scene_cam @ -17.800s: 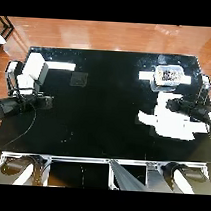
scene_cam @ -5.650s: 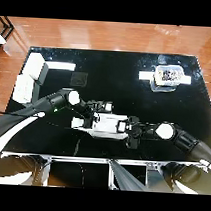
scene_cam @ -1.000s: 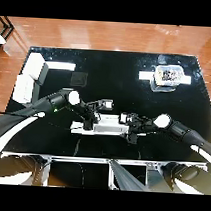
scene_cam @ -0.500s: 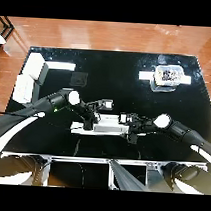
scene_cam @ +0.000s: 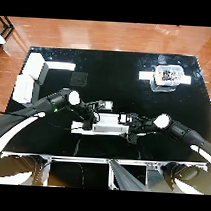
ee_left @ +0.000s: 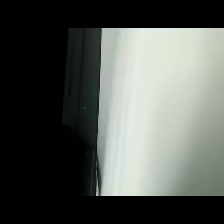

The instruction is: Fold the box and place the chain.

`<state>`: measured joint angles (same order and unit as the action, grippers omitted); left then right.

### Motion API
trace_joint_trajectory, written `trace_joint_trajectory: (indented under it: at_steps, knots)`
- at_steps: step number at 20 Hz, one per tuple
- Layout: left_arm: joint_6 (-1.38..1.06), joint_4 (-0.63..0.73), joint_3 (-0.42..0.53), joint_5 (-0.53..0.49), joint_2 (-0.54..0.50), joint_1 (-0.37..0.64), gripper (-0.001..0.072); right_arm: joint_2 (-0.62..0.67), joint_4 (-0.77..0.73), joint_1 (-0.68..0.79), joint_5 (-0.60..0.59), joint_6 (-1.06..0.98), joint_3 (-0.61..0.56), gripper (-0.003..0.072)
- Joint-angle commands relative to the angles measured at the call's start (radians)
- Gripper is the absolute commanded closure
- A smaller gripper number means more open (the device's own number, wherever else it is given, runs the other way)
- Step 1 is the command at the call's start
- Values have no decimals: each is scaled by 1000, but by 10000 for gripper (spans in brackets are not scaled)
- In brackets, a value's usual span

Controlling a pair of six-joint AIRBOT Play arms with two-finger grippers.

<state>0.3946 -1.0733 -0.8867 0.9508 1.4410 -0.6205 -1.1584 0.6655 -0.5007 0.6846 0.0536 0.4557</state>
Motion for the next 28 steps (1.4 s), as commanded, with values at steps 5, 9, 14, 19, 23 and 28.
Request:
trace_joint_trajectory:
  at_steps: [5, 9, 14, 19, 23, 28]
  knots:
    - [-4, 8, -1, -5, -1, 0, 433, 0, -2, 0, 3, -1, 0, 448]
    - [0, 7, -2, -4, -3, 0, 328, 0, -2, 0, 3, -1, 0, 449]
    - [107, -82, -2, -3, -49, 2, 83, 0, -2, 0, 3, -1, 0, 449]
    - [286, -160, -2, 68, -113, 42, 83, 0, -2, 0, 3, -1, 0, 449]
    - [369, -130, -2, 167, -201, 117, 87, 0, -2, 0, 3, -1, 0, 449]
    - [474, -101, 0, 362, -245, 177, 688, 0, -3, 0, 3, -1, 0, 449]
